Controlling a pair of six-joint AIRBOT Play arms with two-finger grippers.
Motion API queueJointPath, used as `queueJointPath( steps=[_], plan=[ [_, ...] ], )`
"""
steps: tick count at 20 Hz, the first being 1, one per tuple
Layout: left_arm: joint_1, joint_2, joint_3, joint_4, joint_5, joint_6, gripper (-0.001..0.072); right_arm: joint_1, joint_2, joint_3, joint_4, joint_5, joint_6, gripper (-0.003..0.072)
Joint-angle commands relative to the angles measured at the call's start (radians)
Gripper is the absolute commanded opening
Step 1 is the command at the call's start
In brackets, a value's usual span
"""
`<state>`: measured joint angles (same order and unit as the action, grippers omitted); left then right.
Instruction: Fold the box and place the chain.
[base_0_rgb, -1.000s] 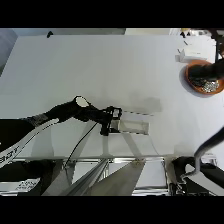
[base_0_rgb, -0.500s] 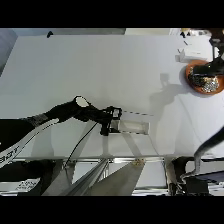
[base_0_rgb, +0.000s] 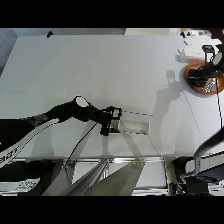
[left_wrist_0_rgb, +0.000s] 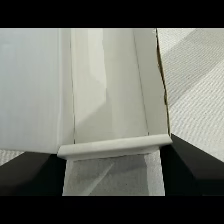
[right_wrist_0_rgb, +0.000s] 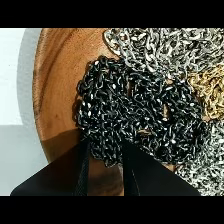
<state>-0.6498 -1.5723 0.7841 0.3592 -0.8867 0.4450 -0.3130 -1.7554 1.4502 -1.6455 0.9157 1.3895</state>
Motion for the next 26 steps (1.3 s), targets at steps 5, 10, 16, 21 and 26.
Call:
queueJointPath(
  steps=[5,10,16,21,26],
  plan=[
    [0.0,0.0,0.001,0.0,0.0,0.0,0.0208,-0.003,-0.018,0.001,-0.002,-0.001,0.0,0.0172],
    [0.0,0.0,0.001,0.0,0.001,0.0,0.0208,-0.003,-0.026,0.001,0.003,0.015,0.0,0.0085],
    [0.0,0.0,0.001,0.0,0.001,0.0,0.0208,-0.003,0.014,0.003,-0.008,0.055,-0.004,0.0022],
    [0.0,0.0,0.001,0.0,0.001,0.0,0.0208,-0.003,0.193,0.003,-0.001,0.089,-0.012,0.0023],
    [0.0,0.0,0.001,0.0,0.001,0.0,0.0208,-0.003,0.409,0.003,0.093,0.211,-0.064,0.0023]
  ],
)
